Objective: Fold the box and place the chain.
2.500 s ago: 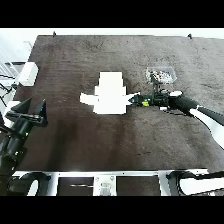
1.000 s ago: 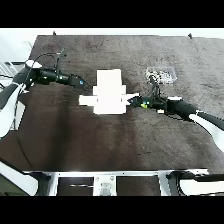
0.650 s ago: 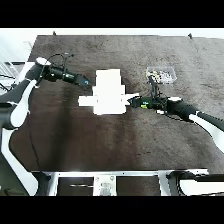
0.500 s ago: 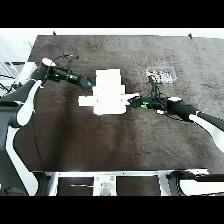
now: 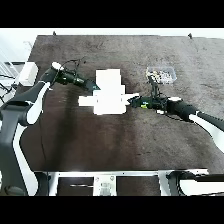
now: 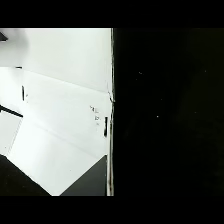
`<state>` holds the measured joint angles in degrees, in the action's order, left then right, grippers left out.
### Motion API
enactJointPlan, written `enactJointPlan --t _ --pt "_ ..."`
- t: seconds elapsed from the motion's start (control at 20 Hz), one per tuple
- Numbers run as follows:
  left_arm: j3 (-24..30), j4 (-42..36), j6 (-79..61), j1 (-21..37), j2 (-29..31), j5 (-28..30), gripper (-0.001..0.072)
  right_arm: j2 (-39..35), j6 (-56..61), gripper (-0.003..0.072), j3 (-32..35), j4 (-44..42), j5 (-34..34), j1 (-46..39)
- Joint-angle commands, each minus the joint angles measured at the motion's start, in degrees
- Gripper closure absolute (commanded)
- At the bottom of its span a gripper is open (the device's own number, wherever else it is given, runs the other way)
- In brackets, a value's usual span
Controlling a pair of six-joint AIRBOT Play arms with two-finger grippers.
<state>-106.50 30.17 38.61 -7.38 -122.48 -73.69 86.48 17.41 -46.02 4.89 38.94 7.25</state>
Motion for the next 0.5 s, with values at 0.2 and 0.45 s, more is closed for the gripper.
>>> enactJointPlan --t 0.2,0.45 --pt "-0.15 -4.70 -3.04 -0.07 -0.74 -3.58 0.0413 0.00 -0.13 0.0678 0.00 0.00 0.02 0.04" --pt "-0.15 -4.00 -3.76 -0.07 -1.36 -4.00 0.0593 0.00 -0.13 0.0677 0.02 0.02 0.00 0.04"
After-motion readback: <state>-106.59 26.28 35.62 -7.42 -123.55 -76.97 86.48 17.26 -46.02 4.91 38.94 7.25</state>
